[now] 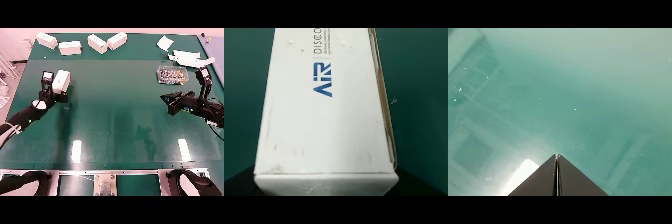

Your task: Fold the box and place the chain.

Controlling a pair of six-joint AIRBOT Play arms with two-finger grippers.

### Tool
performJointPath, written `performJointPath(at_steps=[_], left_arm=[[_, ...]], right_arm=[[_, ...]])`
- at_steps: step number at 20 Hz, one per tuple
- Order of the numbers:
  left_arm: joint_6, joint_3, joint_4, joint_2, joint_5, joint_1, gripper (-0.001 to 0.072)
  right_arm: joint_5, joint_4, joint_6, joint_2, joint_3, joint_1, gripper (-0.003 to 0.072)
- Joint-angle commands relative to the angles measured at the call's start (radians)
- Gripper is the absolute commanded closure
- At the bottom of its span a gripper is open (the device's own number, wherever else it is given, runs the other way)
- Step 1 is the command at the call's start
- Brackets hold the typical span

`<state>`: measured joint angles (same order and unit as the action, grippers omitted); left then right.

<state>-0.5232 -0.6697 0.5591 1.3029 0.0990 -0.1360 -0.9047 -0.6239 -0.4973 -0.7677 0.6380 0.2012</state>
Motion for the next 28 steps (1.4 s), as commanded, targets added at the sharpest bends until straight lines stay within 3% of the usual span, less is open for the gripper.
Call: performJointPath(at_steps=[1, 2, 3, 6, 9, 10, 11, 17, 21, 22, 23, 25, 28], left_arm=[[-0.031, 0.011, 0.003, 0.013, 0.048, 0.001, 0.0687], [-0.05, 0.011, 0.003, 0.027, 0.053, 0.001, 0.0685], [-0.064, 0.011, 0.005, 0.037, 0.058, 0.001, 0.062], [-0.094, 0.011, 0.013, 0.043, 0.061, 0.001, 0.0618], [-0.109, 0.011, 0.012, 0.043, 0.065, 0.001, 0.018], [-0.115, 0.011, 0.01, 0.043, 0.063, 0.001, 0.0062], [-0.115, 0.011, 0.01, 0.043, 0.057, 0.001, 0.0007], [-0.07, 0.011, 0.011, 0.006, 0.035, -0.001, -0.0005], [0.006, 0.011, 0.014, -0.212, -0.051, -0.002, 0.0021], [0.01, 0.011, 0.014, -0.282, -0.089, -0.002, 0.02], [0.01, 0.011, 0.014, -0.344, -0.119, -0.002, 0.0398], [0.015, 0.011, 0.049, -0.465, -0.228, -0.002, 0.0686], [0.069, 0.024, 0.069, -0.599, -0.425, -0.002, 0.0691]], right_arm=[[0.0, 0.008, -0.001, 0.001, 0.0, 0.0, 0.0678], [0.0, 0.01, 0.0, 0.001, 0.0, 0.0, 0.0678], [0.0, 0.015, 0.0, 0.001, 0.0, 0.0, 0.0678], [0.0, 0.015, -0.001, 0.001, 0.0, 0.0, 0.0679], [0.0, 0.039, 0.0, 0.001, 0.0, 0.0, 0.0674], [0.0, 0.057, 0.0, 0.001, 0.0, 0.0, 0.0623], [0.0, 0.068, 0.0, 0.001, 0.0, 0.0, 0.0609], [0.0, 0.067, 0.0, 0.001, 0.002, 0.0, 0.0598], [0.01, 0.067, 0.0, 0.032, 0.01, 0.0, 0.0626], [0.024, 0.067, 0.0, 0.047, 0.01, 0.0, 0.0675], [0.035, 0.068, 0.0, 0.064, 0.01, 0.0, 0.0677], [0.05, 0.075, -0.002, 0.101, 0.01, 0.0, 0.0679], [0.076, 0.074, -0.027, 0.155, 0.006, 0.0, 0.068]])
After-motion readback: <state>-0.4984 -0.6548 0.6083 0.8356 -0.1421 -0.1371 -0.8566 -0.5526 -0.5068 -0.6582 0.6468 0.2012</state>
